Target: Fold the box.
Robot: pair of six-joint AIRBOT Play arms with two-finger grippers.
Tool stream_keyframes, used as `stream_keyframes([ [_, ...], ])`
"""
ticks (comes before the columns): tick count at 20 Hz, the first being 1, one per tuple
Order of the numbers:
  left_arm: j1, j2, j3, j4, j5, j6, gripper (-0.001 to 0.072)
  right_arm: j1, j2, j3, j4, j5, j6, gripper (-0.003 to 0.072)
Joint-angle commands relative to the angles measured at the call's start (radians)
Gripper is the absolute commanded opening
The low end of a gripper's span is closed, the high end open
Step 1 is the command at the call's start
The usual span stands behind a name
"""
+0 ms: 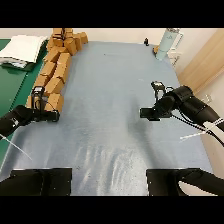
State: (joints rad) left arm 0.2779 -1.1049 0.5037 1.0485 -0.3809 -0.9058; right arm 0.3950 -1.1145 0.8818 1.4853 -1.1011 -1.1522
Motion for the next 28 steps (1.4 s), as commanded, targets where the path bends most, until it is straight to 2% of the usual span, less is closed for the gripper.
stream_keyframes([
  [1,0.051,0.014,0.002,0.003,0.0,-0.011,0.0465,0.0,0.0,0.001,0.0,0.0,0.0,0.0005],
  [5,0.097,0.016,0.002,0.003,-0.029,-0.011,0.0465,0.0,0.0,0.001,0.0,0.0,0.0,0.0005],
  [12,0.072,0.016,0.002,0.004,0.04,0.0,0.0465,0.0,0.0,0.001,0.0,0.0,0.0,0.0005],
  [24,0.072,0.016,0.002,-0.001,0.048,-0.003,0.047,0.0,0.0,0.001,0.0,0.0,0.0,0.0005],
  [25,0.072,0.016,0.002,-0.001,0.04,-0.004,0.0642,0.0,0.0,0.001,0.0,0.0,0.0,0.0005],
  [26,0.073,0.016,0.003,-0.001,0.028,-0.005,0.0703,0.0,0.0,0.001,0.0,0.0,0.0,0.0005],
  [28,0.073,0.025,0.014,0.0,-0.039,-0.005,0.0703,0.0,0.0,0.001,0.0,0.0,0.0,0.0005],
])
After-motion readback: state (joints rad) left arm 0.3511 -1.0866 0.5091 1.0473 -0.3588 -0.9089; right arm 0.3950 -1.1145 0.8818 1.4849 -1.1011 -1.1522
